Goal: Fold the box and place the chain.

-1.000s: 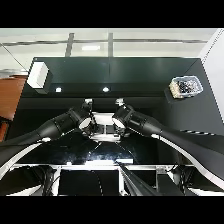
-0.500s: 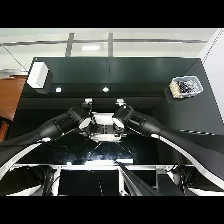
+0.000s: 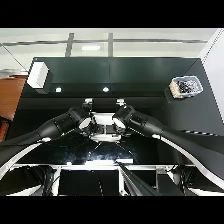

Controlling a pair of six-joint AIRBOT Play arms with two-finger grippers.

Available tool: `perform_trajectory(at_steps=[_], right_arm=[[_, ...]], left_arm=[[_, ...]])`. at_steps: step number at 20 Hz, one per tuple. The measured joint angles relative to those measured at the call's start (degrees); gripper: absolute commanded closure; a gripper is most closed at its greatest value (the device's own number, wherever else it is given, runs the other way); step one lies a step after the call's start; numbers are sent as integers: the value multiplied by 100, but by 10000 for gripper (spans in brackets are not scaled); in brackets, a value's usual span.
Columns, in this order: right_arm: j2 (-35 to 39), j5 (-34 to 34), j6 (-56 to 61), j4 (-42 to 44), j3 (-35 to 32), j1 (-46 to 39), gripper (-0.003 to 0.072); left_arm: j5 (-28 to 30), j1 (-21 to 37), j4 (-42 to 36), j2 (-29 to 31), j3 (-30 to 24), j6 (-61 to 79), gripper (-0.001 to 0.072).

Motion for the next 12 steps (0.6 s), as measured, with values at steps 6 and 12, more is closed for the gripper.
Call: perform_trajectory(at_steps=[6, 12], right_arm=[[229, 26, -92, -74, 0, 0, 333], [966, 127, -494, -28, 26, -107, 333]], left_arm=[[0, 0, 4, -2, 0, -2, 679], [13, 0, 15, -2, 0, -13, 679]])
